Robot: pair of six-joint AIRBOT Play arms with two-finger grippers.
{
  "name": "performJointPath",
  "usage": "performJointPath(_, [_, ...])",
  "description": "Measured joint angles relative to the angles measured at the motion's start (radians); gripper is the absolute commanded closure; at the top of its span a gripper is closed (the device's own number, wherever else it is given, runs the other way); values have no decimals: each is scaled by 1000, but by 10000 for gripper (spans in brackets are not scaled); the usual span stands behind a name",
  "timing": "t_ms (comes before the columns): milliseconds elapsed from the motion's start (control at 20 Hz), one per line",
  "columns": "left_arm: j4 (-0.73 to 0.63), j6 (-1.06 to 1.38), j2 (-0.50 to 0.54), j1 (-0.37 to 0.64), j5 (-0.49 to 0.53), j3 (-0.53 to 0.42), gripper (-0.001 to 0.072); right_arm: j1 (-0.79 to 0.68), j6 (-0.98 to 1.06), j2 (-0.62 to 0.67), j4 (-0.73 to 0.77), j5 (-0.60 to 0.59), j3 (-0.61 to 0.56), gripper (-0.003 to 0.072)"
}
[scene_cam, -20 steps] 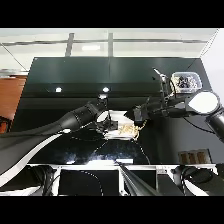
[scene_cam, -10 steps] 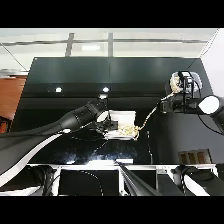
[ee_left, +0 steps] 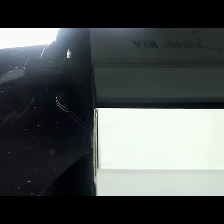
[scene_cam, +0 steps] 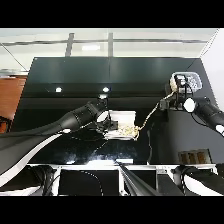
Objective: Fold the box and place the chain.
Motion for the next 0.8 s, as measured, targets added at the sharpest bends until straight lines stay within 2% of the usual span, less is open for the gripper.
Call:
performJointPath(250, [0,0,0,0,1,0,681,2,237,-125,-167,35,129,-21])
performJointPath(500, [0,0,0,0,2,0,680,16,333,-248,-211,142,273,-20])
performJointPath(700, [0,0,0,0,2,0,680,33,380,-296,-216,188,328,-19])
performJointPath(750, [0,0,0,0,2,0,680,35,391,-302,-212,201,335,-7])
performJointPath(800, [0,0,0,0,2,0,680,36,398,-306,-209,206,339,102])
